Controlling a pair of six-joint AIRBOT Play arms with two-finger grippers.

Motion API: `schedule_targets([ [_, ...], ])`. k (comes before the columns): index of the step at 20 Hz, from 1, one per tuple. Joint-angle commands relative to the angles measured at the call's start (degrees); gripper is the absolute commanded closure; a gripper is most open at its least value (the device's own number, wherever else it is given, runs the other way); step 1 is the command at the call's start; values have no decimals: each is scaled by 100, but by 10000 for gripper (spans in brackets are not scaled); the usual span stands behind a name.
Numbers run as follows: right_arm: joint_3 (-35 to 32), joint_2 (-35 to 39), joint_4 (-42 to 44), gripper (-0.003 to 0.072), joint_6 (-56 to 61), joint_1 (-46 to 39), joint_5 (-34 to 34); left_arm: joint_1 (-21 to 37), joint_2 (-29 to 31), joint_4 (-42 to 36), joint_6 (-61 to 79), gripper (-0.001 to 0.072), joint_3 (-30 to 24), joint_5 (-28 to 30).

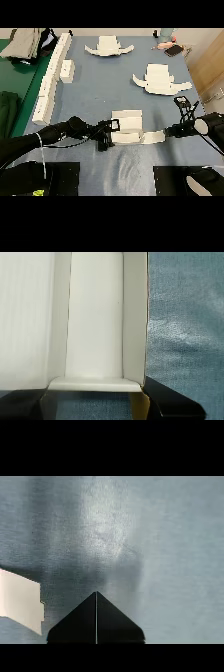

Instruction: Fold the box.

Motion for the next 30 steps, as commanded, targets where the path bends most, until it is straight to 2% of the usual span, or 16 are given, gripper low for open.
schedule_targets([
  [1, -133, -612, 1397, 685, -192, -195, -96, 0, 0, 2, 0, 113, 4, 0],
  [4, -131, -876, 3040, 686, -1279, -192, -175, 0, 0, 2, 0, 113, 4, 0],
  [7, -127, -741, 3777, 685, -1683, -192, -105, 0, 0, 2, 0, 113, 4, 0],
  [10, -127, -382, 3849, 683, -1698, -192, -101, 0, 0, 0, 0, 113, 4, 0],
  [12, -127, -111, 3853, 452, -1698, -192, -98, 0, 0, 2, 0, 113, 4, 0],
  [17, -127, 61, 4138, 444, -1705, -192, 24, 0, 0, 2, 0, 113, 4, 0],
  [18, -125, 63, 4251, 417, -1764, -192, 22, 0, 0, 2, 0, 113, 4, 0],
  [19, -109, 61, 4336, 280, -1827, -192, 22, 0, 0, 2, 0, 113, 4, 0],
  [20, -103, 63, 4347, 258, -1849, -192, 11, 0, 0, 2, 0, 113, 4, 0],
  [24, -105, -177, 4312, 260, -1851, -90, -72, 0, 0, 2, 0, 113, 4, 0],
  [27, -101, -426, 4295, 276, -1845, 356, -424, 2, 0, 2, 0, 113, 4, 0],
  [30, 177, -691, 3718, 281, -1180, 872, -675, 0, 0, 0, 0, 113, 4, 0],
])
